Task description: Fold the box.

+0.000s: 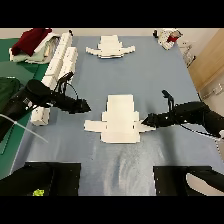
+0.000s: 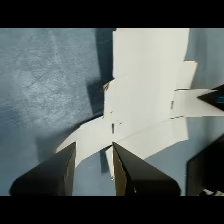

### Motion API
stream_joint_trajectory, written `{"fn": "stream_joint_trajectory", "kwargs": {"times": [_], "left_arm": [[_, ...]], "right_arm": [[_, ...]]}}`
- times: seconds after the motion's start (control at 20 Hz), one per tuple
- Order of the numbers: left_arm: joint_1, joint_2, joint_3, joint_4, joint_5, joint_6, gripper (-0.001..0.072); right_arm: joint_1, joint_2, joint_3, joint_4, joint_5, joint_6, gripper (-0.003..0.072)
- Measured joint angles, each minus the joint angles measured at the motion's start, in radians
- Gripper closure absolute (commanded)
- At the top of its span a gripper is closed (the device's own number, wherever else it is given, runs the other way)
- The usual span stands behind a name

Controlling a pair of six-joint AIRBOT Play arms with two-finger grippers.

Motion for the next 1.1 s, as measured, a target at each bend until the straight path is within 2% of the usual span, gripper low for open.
{"fn": "stream_joint_trajectory", "kwargs": {"times": [0.15, 0.45, 0.65, 0.9, 0.95, 1.0, 1.1], "left_arm": [[0.080, -0.098, 0.008, -0.156, -0.064, 0.122, 0.0378], [0.114, -0.285, 0.012, -0.286, -0.105, 0.288, 0.0379], [0.101, -0.397, 0.030, -0.372, -0.134, 0.391, 0.0379], [0.034, -0.517, 0.119, -0.407, -0.241, 0.458, 0.0381], [0.024, -0.531, 0.135, -0.406, -0.269, 0.469, 0.0459], [0.019, -0.541, 0.147, -0.401, -0.291, 0.476, 0.0575], [0.012, -0.553, 0.163, -0.375, -0.331, 0.488, 0.0595]], "right_arm": [[0.071, 0.000, 0.002, 0.002, 0.028, -0.053, 0.0682], [0.153, 0.000, 0.003, 0.004, 0.072, -0.082, 0.0682], [0.165, 0.000, 0.003, 0.003, 0.084, -0.082, 0.0682], [0.167, 0.000, 0.003, 0.001, 0.091, -0.078, 0.0682], [0.168, 0.000, 0.003, 0.001, 0.091, -0.075, 0.0682], [0.168, 0.000, 0.003, 0.001, 0.092, -0.075, 0.0682], [0.168, 0.000, 0.003, 0.000, 0.093, -0.074, 0.0682]]}}
